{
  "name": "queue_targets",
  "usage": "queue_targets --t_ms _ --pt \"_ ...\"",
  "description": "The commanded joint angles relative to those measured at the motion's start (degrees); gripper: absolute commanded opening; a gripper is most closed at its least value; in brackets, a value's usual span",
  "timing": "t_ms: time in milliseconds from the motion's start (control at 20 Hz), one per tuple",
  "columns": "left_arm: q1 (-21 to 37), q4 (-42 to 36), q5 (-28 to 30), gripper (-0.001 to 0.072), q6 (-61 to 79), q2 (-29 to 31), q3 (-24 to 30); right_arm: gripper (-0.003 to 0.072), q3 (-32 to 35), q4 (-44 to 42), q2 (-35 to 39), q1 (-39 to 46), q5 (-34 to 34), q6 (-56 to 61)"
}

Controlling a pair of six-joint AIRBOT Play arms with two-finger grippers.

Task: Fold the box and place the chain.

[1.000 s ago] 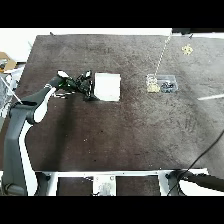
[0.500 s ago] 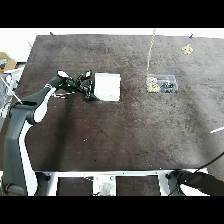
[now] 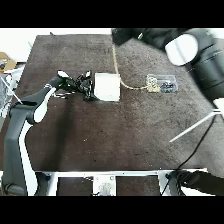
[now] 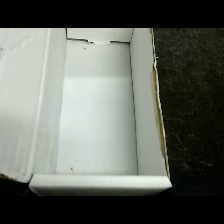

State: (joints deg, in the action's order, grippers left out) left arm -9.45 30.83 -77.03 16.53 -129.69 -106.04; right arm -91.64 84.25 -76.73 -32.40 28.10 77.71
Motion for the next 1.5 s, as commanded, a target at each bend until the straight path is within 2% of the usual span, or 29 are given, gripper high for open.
queue_targets --t_ms 0,150,250,300,350,400,600,700,950,1200,1450 --pt "-0.02 0.00 0.04 0.0415 0.02 -0.02 -0.02 0.0001 9.33 -6.99 -3.41 -1.11 -3.91 0.11" --pt "-0.02 0.00 0.04 0.0416 0.02 -0.02 -0.02 0.0002 16.20 -10.16 -7.37 -1.09 -7.37 0.35" --pt "-0.02 0.00 0.04 0.0415 0.02 -0.02 -0.02 0.0016 18.14 -10.14 -10.40 -0.66 -7.45 1.86" --pt "-0.02 0.00 0.04 0.0416 0.02 -0.02 -0.02 0.0266 18.36 -9.99 -11.58 -0.07 -6.88 1.86" --pt "-0.02 0.00 0.04 0.0415 0.02 -0.02 -0.02 0.0337 18.36 -9.99 -12.13 0.81 -5.92 2.03" --pt "-0.02 0.00 0.04 0.0415 0.02 -0.02 -0.02 0.0317 18.36 -10.01 -12.04 1.99 -4.63 2.05" --pt "-0.02 0.00 0.04 0.0416 0.02 -0.02 -0.02 0.0318 20.46 -10.10 -8.31 10.16 5.88 6.12" --pt "-0.02 0.00 0.04 0.0416 0.02 -0.02 -0.02 0.0328 25.11 -10.12 -6.12 15.76 6.03 10.16" --pt "-0.02 0.00 0.04 0.0415 0.02 -0.02 -0.02 0.0346 35.30 -11.80 -6.75 26.64 -6.01 19.12" --pt "-0.02 0.00 0.04 0.0415 0.02 -0.02 -0.02 0.0345 35.43 -22.34 -13.20 27.50 -17.81 19.19" --pt "-0.02 0.00 0.04 0.0416 0.02 -0.02 -0.02 0.0343 33.03 -25.46 -18.14 27.04 -20.02 19.19"
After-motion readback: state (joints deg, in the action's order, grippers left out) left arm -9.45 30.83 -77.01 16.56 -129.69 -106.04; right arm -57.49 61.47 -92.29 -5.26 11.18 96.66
